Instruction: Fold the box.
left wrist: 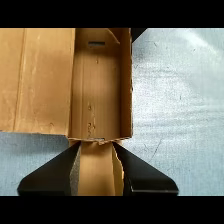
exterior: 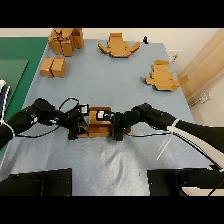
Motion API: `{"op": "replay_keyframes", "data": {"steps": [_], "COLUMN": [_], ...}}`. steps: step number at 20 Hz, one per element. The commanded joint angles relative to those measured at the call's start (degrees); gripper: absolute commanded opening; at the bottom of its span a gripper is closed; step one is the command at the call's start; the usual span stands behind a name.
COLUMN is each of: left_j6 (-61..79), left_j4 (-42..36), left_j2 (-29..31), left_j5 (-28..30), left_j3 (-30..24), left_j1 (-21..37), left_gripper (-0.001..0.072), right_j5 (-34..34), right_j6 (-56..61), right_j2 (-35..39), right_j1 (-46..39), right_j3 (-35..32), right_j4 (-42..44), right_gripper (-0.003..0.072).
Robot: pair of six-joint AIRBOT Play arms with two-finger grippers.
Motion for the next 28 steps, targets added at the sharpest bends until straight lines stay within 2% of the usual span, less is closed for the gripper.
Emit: {"op": "replay_keyframes", "data": {"steps": [1, 7, 8, 9, 13, 14, 15, 16, 20, 21, 22, 23, 25, 28], "left_j6": [1.0, 1.1, 1.2, 1.1, 1.1, 1.1, 0.9, -0.7, -0.8, -0.9, -0.9, -0.7, -4.8, -20.0], "left_j4": [-1.9, -2.6, -2.6, -2.8, -2.7, -2.7, -2.9, -3.5, -4.0, -3.9, -3.3, -1.9, 1.1, 9.1], "left_j2": [-0.1, -0.9, -1.2, -1.5, -1.7, -1.7, -1.7, -1.7, -1.4, -0.7, 0.6, 2.4, 7.5, 16.8], "left_j5": [-0.8, -0.2, -0.2, -0.3, -0.2, -0.2, 0.1, 1.2, 1.3, 0.2, -1.9, -4.6, -6.5, -4.6], "left_j3": [0.0, 0.0, 0.0, 0.0, 0.0, 0.0, 0.0, 0.0, 0.2, 0.4, 0.8, 1.3, 1.9, 1.9], "left_j1": [-0.3, -3.4, -3.6, -3.6, -3.6, -3.6, -3.6, -3.6, -3.6, -3.6, -3.4, -3.0, -1.2, 6.3], "left_gripper": [0.0287, 0.0267, 0.0095, 0.0057, 0.006, 0.0087, 0.0317, 0.0355, 0.0354, 0.0342, 0.0115, 0.0018, 0.0016, 0.0012], "right_j5": [0.0, 0.0, 0.0, 0.0, 0.0, 0.0, 0.0, 0.0, 0.0, 0.0, 0.0, 0.0, 0.0, 0.0], "right_j6": [0.0, 0.0, 0.0, 0.0, 0.0, 0.0, 0.0, 0.0, 0.0, 0.0, 0.0, 0.0, 0.0, 0.0], "right_j2": [0.0, 0.0, 0.0, 0.0, 0.0, 0.0, 0.0, 0.0, 0.0, 0.0, 0.0, 0.0, 0.0, 0.0], "right_j1": [0.0, 0.0, 0.0, 0.0, 0.0, 0.0, 0.0, 0.0, 0.0, 0.0, 0.0, 0.0, 0.0, 0.0], "right_j3": [0.0, 0.0, 0.0, 0.0, 0.0, 0.0, 0.0, 0.0, 0.0, 0.0, 0.0, 0.0, 0.0, 0.0], "right_j4": [0.0, 0.0, 0.0, 0.0, 0.0, 0.0, 0.0, 0.0, 0.0, 0.0, 0.0, 0.0, 0.0, -0.1], "right_gripper": [0.0155, 0.0155, 0.0155, 0.0155, 0.0155, 0.0155, 0.0155, 0.0155, 0.0155, 0.0155, 0.0155, 0.0155, 0.0155, 0.0156]}}
